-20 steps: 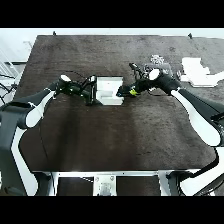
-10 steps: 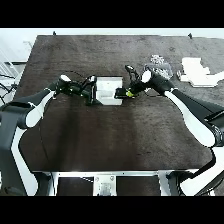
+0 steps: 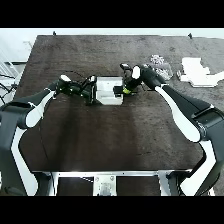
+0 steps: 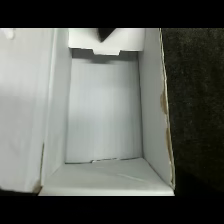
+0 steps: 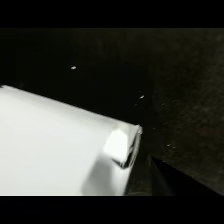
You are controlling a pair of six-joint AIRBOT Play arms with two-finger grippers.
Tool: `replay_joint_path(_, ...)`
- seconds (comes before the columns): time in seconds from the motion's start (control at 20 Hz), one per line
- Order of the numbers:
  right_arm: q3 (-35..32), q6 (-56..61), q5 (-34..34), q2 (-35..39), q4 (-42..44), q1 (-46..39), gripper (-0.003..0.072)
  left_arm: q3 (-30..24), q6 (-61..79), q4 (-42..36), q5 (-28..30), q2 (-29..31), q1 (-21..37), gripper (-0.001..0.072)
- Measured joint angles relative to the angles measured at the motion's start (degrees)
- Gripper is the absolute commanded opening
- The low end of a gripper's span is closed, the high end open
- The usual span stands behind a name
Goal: Fold the box and place the chain.
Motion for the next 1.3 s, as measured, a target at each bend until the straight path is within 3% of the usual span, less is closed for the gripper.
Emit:
replay_joint_path(0.4,8.4,5.8,7.6,-4.9,-5.9,1.4,0.0470,0.0,0.0,0.0,0.0,0.0,0.0,0.0447)
replay_joint_path(0.65,11.4,8.7,11.2,-6.9,-8.5,1.8,0.0342,0.0,0.0,0.0,0.0,0.0,0.0,0.0447)
replay_joint_path(0.8,12.0,11.5,11.8,-7.4,-9.3,2.3,0.0332,0.0,0.0,0.0,0.0,0.0,0.0,0.0448)
replay_joint_path(0.9,12.2,13.4,12.0,-7.8,-9.6,2.6,0.0241,0.0,0.0,0.0,0.0,0.0,0.0,0.0447)
replay_joint_path(1.2,12.3,17.3,12.5,-8.3,-10.1,3.3,0.0160,0.0,0.0,0.0,0.0,0.0,0.0,0.0448)
replay_joint_path(1.3,12.3,18.6,12.7,-8.4,-10.1,3.3,0.0091,0.0,0.0,0.0,0.0,0.0,0.0,0.0448)
